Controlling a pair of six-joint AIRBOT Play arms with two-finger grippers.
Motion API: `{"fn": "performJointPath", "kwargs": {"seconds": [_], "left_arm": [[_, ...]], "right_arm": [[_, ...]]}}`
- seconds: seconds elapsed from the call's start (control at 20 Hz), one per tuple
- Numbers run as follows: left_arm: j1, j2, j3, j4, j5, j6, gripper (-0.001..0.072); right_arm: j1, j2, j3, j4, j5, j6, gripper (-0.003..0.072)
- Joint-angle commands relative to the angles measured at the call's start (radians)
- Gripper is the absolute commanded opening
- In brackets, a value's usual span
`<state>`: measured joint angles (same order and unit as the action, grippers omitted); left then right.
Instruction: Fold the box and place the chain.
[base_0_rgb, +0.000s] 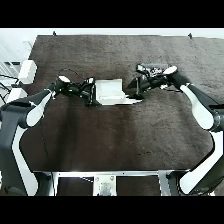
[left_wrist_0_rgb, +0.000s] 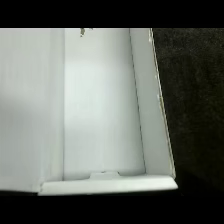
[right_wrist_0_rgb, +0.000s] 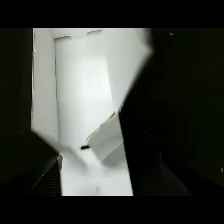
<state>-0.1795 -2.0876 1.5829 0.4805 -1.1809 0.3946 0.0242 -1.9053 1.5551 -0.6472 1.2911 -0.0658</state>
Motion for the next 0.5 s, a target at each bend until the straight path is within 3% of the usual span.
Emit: {"fn": "performJointPath", "kwargs": {"seconds": [0.0,0.05,0.1,0.15,0.3,0.45], "left_arm": [[0.000,0.000,0.000,0.013,0.003,-0.001,0.0284],[0.000,0.000,0.000,0.013,0.003,-0.001,0.0284],[0.000,0.000,0.000,0.013,0.003,-0.001,0.0284],[0.000,0.000,0.000,0.013,0.002,-0.001,0.0284],[0.000,0.000,0.000,0.017,0.002,-0.001,0.0284],[0.000,0.002,0.000,0.047,0.002,-0.002,0.0284]], "right_arm": [[-0.051,0.048,0.000,0.039,0.105,0.040,0.0512],[-0.051,0.055,0.000,0.067,0.137,0.040,0.0250],[-0.050,0.058,0.000,0.104,0.182,0.040,0.0085],[-0.040,0.056,0.000,0.144,0.226,0.040,0.0014],[0.023,0.055,-0.021,0.193,0.207,0.039,0.0013],[0.092,0.055,-0.030,0.200,0.054,0.040,0.0012]]}}
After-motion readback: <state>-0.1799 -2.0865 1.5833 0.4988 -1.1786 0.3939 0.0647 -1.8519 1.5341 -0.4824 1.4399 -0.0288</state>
